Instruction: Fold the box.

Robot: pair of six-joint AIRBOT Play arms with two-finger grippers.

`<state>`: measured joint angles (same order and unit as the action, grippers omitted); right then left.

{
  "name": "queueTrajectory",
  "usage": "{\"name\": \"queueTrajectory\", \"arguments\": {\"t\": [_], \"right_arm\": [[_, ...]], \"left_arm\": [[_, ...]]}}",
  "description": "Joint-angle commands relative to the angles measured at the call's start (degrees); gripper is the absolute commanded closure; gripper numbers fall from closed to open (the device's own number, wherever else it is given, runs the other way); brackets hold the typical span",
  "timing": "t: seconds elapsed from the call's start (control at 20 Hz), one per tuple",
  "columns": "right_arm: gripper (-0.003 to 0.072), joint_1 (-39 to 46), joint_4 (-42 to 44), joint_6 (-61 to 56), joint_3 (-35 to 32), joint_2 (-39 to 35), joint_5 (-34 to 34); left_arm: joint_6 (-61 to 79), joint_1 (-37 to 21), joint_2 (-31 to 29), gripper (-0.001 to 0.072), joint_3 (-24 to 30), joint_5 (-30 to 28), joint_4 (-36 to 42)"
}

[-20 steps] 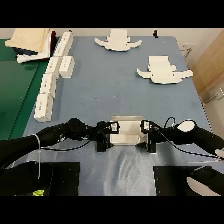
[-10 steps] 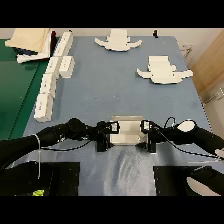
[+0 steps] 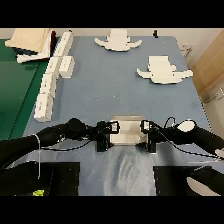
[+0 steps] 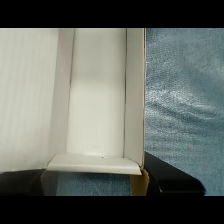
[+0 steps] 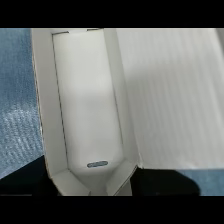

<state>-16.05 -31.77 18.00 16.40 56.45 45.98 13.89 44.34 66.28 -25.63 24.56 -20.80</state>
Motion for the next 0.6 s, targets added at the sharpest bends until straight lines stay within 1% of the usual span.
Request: {"name": "queueTrajectory", "arguments": {"t": [0.0,0.1,0.35,0.4,0.55], "right_arm": [[0.0164,-0.07,0.07,1.31,0.2,-0.11,-1.64],[0.0165,0.0,0.07,5.25,0.59,-0.59,-1.88],[0.0156,-0.02,0.09,5.03,0.79,-3.21,-1.84],[-0.003,-0.02,0.07,4.22,0.76,-3.3,-1.4],[-0.0032,0.0,-0.42,-0.92,0.68,-3.32,-0.37]], "left_arm": [[0.0,-0.04,0.04,0.0185,-0.02,0.0,-0.02],[0.0,-0.04,0.04,0.0185,-0.02,0.0,0.0],[0.0,-0.04,0.04,0.0185,-0.02,0.0,-0.02],[0.0,-0.04,0.04,0.0185,-0.02,0.0,-0.02],[0.0,-0.04,0.04,0.0185,-0.02,0.02,-0.02]]}}
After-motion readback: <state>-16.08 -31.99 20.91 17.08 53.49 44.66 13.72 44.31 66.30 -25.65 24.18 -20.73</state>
